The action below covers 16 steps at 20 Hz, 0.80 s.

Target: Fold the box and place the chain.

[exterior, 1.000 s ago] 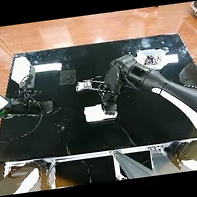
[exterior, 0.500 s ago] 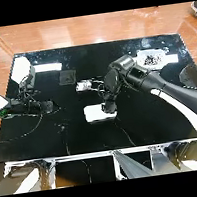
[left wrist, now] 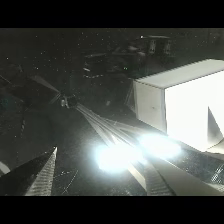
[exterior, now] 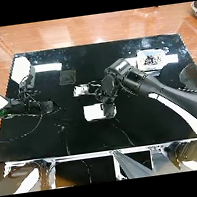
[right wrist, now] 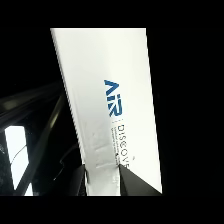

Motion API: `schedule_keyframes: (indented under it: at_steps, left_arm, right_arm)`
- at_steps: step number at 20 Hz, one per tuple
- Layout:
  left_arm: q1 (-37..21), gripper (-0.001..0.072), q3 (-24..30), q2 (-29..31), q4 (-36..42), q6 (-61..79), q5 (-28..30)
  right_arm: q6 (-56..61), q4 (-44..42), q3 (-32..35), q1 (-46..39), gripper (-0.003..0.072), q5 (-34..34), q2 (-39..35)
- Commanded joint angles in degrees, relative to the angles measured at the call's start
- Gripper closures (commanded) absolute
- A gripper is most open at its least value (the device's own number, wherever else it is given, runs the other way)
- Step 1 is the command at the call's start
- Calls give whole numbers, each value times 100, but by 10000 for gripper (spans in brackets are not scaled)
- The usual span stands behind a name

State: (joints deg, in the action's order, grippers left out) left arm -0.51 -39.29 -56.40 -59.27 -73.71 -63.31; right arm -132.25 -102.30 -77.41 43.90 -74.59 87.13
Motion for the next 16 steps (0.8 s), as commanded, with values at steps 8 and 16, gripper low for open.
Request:
schedule_keyframes:
  at_steps: [8,16]
  left_arm:
    - [-7,79,-2,-2,-2,2,-13]
    - [-7,79,-2,-2,-2,2,-13]
  right_arm:
    - [70,24,-168,-35,667,-39,-22]
    - [133,15,-223,-33,667,-94,-92]
